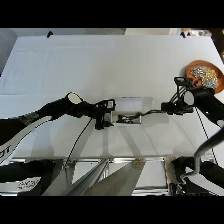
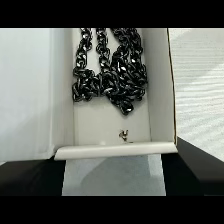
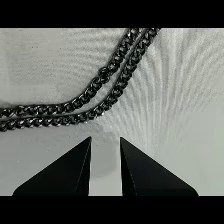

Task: Fold the box and place the chain.

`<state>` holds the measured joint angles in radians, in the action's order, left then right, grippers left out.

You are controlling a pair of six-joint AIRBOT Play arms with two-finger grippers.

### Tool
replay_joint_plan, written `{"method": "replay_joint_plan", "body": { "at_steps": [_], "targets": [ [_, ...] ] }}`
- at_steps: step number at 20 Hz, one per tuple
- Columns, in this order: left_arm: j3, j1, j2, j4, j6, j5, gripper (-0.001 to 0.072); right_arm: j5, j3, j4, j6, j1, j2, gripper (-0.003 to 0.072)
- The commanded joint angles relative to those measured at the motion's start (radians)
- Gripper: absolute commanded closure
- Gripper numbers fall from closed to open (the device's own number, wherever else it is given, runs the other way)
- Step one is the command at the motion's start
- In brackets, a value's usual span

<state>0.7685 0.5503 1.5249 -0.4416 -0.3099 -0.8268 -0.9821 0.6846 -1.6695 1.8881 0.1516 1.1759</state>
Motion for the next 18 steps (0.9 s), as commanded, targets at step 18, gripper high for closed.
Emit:
{"method": "replay_joint_plan", "body": {
  "at_steps": [18],
  "targets": [
    [0.000,0.000,0.000,0.000,0.000,0.000,0.0376,0.060,-0.007,0.073,-0.080,-0.077,0.003,0.0507]
  ]
}}
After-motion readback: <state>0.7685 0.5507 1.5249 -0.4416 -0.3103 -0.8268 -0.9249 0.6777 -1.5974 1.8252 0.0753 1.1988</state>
